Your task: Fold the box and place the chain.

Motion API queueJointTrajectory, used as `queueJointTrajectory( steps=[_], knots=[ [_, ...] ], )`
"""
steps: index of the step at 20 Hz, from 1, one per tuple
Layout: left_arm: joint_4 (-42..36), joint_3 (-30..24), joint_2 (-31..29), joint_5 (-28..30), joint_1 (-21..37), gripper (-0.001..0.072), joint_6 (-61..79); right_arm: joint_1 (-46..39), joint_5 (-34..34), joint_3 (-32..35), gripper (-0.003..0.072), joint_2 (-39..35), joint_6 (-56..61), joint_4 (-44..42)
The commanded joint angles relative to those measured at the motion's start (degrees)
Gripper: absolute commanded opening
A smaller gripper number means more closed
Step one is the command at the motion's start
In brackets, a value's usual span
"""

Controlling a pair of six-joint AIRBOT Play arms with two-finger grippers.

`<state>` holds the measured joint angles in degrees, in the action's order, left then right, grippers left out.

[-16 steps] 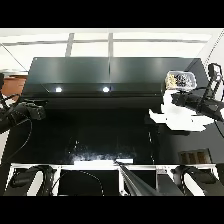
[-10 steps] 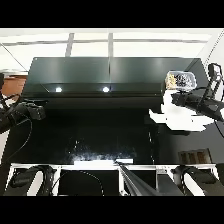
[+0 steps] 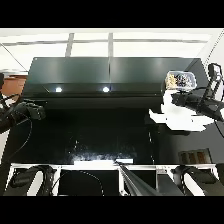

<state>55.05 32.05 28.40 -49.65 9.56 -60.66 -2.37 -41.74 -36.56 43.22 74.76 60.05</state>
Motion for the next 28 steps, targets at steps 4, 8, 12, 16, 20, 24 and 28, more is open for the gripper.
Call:
queueJointTrajectory(
  steps=[4,8,12,16,20,24,28],
  knots=[
    [-4.04,-0.04,0.20,9.68,0.00,0.0034,-0.02,0.00,2.45,0.02,0.0046,0.00,0.02,-1.55],
    [-5.01,-0.04,3.39,8.63,0.00,0.0651,-0.04,-0.02,7.19,0.02,0.0065,0.26,0.02,-0.55],
    [-7.67,-0.02,8.55,0.50,-0.02,0.0701,-0.44,-0.59,6.86,-0.02,0.0698,1.79,0.17,4.50],
    [-7.63,1.05,12.00,0.04,-0.02,0.0701,-0.68,-19.58,-0.22,-9.97,0.0697,5.73,24.72,35.65],
    [-8.04,1.09,12.94,1.81,-0.02,0.0699,-1.22,-45.92,-13.07,-12.90,0.0698,16.65,14.75,25.92],
    [-9.62,1.09,12.96,5.31,-0.02,0.0700,-1.29,-56.74,-23.76,-14.97,0.0697,30.38,-14.91,-6.58],
    [-11.02,1.09,12.96,4.61,-0.09,0.0700,-1.31,-54.51,-35.01,-24.50,0.0696,43.04,-18.16,-5.07]
  ],
)
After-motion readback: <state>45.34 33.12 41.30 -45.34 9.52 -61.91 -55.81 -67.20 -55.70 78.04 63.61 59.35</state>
